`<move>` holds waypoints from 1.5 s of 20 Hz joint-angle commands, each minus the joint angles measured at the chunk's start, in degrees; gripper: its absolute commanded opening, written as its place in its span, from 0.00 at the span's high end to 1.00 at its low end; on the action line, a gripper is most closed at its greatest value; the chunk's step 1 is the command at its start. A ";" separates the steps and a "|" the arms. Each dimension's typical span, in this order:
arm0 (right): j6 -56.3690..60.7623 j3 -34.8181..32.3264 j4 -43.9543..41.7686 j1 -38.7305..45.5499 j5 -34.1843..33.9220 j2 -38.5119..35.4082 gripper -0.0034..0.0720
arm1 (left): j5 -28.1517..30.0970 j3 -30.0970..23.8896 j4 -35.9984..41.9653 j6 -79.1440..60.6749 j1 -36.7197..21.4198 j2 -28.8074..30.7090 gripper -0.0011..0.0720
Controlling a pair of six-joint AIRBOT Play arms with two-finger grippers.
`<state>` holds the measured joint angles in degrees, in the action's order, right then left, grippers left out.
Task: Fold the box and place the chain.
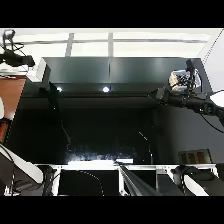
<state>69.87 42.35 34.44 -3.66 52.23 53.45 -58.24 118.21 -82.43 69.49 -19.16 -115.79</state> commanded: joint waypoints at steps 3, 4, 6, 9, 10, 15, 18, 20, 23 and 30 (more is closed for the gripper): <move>0.00 2.91 5.51 1.16 0.92 -0.22 0.90 | -18.29 -0.44 -3.28 11.04 0.63 12.57 0.39; 0.07 4.70 8.17 2.34 3.69 -0.39 0.90 | -22.64 -1.79 -0.85 11.65 0.98 15.04 0.91; 0.33 8.37 13.44 5.55 11.17 -1.68 0.90 | -25.66 -7.72 6.16 11.58 2.47 21.14 0.94; 8.20 9.22 29.29 8.26 15.34 -7.74 0.90 | -15.34 -26.49 11.26 11.56 9.16 37.42 0.94; 10.91 8.41 35.06 8.04 15.06 -10.36 0.90 | -9.75 -35.19 11.17 11.69 12.24 44.61 0.95; 13.97 -7.13 42.58 7.85 1.90 -23.06 0.90 | 8.81 -74.34 10.27 12.00 25.22 75.69 0.95; 13.99 -10.84 42.23 7.85 1.99 -23.08 0.90 | 7.78 -82.51 9.31 13.09 24.94 83.56 0.94; 13.94 -10.82 42.05 7.85 2.84 -23.10 0.90 | 7.65 -83.78 7.74 13.07 24.48 85.64 0.94; 13.94 -10.82 42.14 7.85 2.82 -23.10 0.90 | 7.78 -83.78 8.22 13.11 24.55 85.99 0.94; 13.94 -10.82 42.14 7.85 2.82 -23.10 0.90 | 8.52 -83.78 8.15 13.11 24.55 85.96 0.94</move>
